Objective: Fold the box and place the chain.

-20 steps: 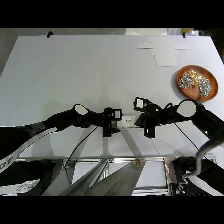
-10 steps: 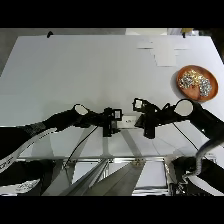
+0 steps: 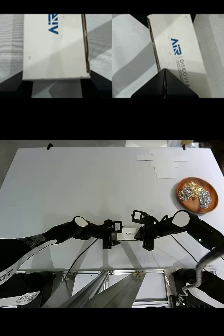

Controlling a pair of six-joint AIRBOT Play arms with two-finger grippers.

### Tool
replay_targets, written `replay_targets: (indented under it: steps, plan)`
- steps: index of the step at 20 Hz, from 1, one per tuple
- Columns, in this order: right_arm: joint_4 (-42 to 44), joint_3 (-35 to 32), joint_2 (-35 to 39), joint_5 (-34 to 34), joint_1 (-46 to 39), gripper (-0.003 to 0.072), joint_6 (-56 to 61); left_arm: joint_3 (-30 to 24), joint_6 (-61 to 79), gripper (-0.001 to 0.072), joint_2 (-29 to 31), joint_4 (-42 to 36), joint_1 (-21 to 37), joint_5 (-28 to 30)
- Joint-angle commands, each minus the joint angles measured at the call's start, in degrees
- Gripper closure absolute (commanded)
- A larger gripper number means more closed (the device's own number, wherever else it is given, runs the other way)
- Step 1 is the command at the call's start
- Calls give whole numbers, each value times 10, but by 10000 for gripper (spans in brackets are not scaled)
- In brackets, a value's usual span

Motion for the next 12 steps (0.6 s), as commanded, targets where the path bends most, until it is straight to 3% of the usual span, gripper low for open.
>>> replay_targets:
  steps: [1, 8, 12]
  plan:
    - [-6, -1, -2, -6, 1, 665, 1, 0, 0, 502, 0, 0, 0, 0]
    - [-14, 0, 110, -12, 0, 665, 19, 0, 0, 502, 0, 0, 0, 0]
    - [-155, 0, 172, -5, -6, 665, 169, 0, 0, 502, 0, 0, 0, 0]
